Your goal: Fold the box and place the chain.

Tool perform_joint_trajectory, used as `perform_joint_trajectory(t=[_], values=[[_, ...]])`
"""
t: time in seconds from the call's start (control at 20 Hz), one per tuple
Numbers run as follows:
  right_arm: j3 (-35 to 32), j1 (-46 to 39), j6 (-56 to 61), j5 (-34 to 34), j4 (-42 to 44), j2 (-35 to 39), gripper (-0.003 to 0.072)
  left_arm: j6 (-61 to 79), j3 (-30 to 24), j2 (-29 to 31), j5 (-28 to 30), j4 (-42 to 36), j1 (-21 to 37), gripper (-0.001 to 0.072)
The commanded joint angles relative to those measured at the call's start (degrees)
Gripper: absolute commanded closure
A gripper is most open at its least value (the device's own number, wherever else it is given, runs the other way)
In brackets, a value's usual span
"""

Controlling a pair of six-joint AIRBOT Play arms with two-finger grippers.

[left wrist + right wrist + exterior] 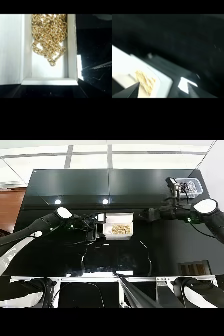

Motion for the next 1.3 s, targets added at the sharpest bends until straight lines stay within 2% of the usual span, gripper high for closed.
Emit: perform_joint_trajectory(t=[0.0,0.2,0.3,0.45,0.7,0.85,1.0,1.25], values=[[1.7,5.5,2.4,-9.6,6.0,-2.8,0.0002,0.1,0.0,0.0,0.1,0.1,0.0,0.0321],[4.1,11.1,-1.9,-13.2,5.0,-9.1,0.0003,0.1,0.0,0.0,0.1,0.1,0.0,0.0321],[4.2,11.5,-11.8,-9.0,1.7,-8.9,0.0003,0.1,0.0,0.0,0.1,0.1,0.0,0.0321],[5.1,11.4,-30.6,0.9,-4.6,-6.1,0.0003,0.1,0.0,0.0,0.0,0.1,0.0,0.0321],[5.4,12.8,-39.4,4.6,-7.6,-6.1,0.0004,0.1,0.0,0.0,0.0,0.1,-0.1,0.0321],[5.4,15.3,-43.6,1.4,-11.3,-7.3,0.0003,0.1,0.0,0.0,0.1,0.1,-0.1,0.0321],[5.4,16.6,-47.8,-2.8,-9.3,-7.7,0.0003,0.1,0.0,0.0,0.1,0.1,-0.1,0.0321],[5.4,16.7,-47.8,1.7,-8.4,-7.7,0.0003,0.1,0.0,0.0,0.1,0.1,-0.1,0.0320]])
